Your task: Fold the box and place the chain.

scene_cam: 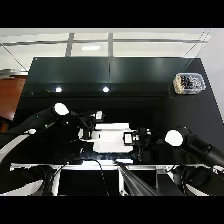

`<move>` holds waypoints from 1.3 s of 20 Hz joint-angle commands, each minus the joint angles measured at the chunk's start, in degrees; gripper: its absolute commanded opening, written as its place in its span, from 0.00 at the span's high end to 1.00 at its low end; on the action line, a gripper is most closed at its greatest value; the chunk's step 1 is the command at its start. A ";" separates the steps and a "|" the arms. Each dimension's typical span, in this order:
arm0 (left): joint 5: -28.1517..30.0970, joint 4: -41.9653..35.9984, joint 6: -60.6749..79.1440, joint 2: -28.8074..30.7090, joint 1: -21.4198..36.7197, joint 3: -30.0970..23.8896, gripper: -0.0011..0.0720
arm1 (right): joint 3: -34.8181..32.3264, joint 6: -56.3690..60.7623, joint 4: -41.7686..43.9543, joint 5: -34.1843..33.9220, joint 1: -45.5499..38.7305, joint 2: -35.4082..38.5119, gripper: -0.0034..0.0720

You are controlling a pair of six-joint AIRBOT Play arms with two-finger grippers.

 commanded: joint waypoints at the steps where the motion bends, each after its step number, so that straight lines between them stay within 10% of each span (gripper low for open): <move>1: 0.26 0.04 0.02 -0.02 -0.02 0.04 0.94 | -0.02 -0.90 -0.37 -1.42 2.12 -1.77 0.02; 26: 0.04 0.00 -0.24 -0.02 -0.02 0.04 0.94 | 0.90 16.85 -8.20 -17.03 3.02 2.45 0.03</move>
